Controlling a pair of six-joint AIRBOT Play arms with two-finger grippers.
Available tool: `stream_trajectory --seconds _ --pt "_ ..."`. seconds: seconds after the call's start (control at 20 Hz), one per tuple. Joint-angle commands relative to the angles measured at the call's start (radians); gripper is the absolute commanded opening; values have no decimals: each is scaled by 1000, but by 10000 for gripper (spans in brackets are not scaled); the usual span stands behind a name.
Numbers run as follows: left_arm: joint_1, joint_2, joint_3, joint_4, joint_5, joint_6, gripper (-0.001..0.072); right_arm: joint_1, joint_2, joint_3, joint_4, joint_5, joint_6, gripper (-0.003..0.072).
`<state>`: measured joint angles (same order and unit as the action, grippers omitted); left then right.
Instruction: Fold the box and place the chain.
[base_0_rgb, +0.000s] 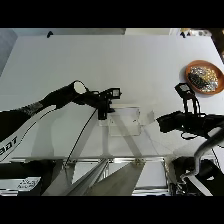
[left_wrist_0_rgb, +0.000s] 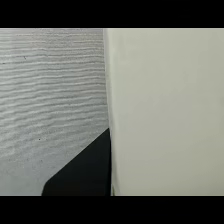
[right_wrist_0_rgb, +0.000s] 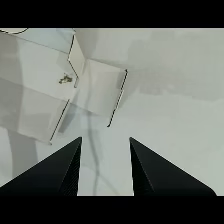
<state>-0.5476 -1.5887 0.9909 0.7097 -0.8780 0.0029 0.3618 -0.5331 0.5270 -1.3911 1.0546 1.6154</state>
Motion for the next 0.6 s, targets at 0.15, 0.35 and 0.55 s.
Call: stream_trajectory --seconds 0.15,0.35,0.55 --pt "-1 0 0 6 7 -7 10 0 1 0 1 0 -2 339" --pt "-1 0 0 5 6 -7 10 0 1 0 5 0 -75 146" --pt "-1 0 0 5 6 -7 10 1 1 0 71 2 -225 19"
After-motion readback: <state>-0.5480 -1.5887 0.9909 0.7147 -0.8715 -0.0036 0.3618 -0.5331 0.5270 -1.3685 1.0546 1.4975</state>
